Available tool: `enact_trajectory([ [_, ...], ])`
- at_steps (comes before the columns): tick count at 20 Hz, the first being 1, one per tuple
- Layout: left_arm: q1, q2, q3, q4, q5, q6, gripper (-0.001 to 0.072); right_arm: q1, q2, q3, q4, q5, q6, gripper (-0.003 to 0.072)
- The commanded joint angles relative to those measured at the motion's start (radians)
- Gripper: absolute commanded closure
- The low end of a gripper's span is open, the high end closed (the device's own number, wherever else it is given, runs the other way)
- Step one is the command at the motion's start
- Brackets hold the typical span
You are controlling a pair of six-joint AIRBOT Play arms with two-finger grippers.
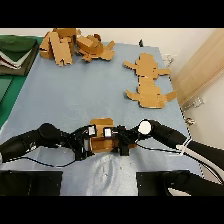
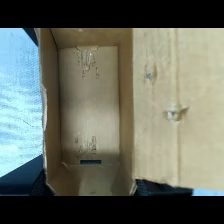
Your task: Fold the box.
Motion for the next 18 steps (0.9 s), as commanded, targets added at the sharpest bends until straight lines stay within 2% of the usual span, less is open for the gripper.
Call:
enact_trajectory([
  [1, -0.067, -0.021, -0.003, 0.001, 0.095, -0.003, 0.0027, 0.0, -0.001, 0.001, 0.0, 0.0, 0.001, 0.0178],
  [5, -0.069, -0.025, -0.003, 0.001, 0.105, -0.003, 0.0039, 0.0, -0.001, 0.001, 0.0, 0.0, 0.001, 0.0178],
  [6, -0.069, -0.025, -0.003, 0.002, 0.112, -0.003, 0.0192, 0.0, -0.001, 0.001, 0.0, 0.0, 0.001, 0.0178],
  [7, -0.069, -0.024, -0.003, 0.006, 0.113, -0.003, 0.0242, 0.0, -0.001, 0.001, 0.0, 0.0, 0.001, 0.0178],
  [16, -0.069, -0.025, -0.003, 0.012, 0.13, -0.003, 0.0242, 0.0, -0.001, 0.001, 0.008, -0.026, 0.0, 0.0179],
  [18, -0.069, -0.025, -0.003, 0.012, 0.13, -0.003, 0.0243, 0.0, 0.0, 0.001, 0.056, -0.025, 0.001, 0.0179],
])
